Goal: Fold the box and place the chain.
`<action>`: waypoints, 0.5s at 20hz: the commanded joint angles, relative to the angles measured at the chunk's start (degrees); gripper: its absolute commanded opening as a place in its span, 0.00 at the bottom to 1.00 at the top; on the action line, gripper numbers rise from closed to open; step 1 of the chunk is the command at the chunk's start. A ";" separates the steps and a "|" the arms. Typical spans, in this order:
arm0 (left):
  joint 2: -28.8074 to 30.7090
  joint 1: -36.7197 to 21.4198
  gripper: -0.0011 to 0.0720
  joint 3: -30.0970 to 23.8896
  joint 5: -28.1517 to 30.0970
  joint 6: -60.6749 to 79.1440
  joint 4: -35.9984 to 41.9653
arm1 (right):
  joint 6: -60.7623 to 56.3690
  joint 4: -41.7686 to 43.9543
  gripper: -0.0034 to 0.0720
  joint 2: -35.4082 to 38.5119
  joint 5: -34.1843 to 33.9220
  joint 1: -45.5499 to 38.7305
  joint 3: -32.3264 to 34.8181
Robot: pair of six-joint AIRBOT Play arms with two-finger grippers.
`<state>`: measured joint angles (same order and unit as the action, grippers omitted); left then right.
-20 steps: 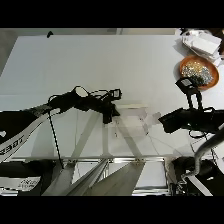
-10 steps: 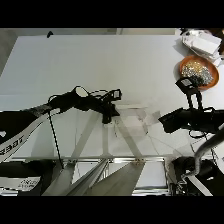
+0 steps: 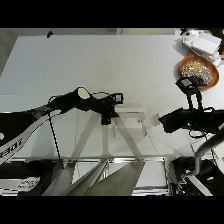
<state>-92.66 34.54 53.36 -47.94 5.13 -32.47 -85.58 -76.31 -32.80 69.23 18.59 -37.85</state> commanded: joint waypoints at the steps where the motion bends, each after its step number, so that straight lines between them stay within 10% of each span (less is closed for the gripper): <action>1: 0.00 0.11 0.02 0.26 0.63 0.24 -1.11 | 0.00 0.02 0.46 0.04 0.02 -0.02 0.02; 10: -0.04 0.07 0.02 3.61 0.61 0.17 -3.67 | 0.07 0.02 0.46 0.04 0.02 -0.02 0.02</action>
<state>-92.73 34.63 56.51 -47.09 5.32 -35.14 -85.52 -76.31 -32.80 69.23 18.59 -37.85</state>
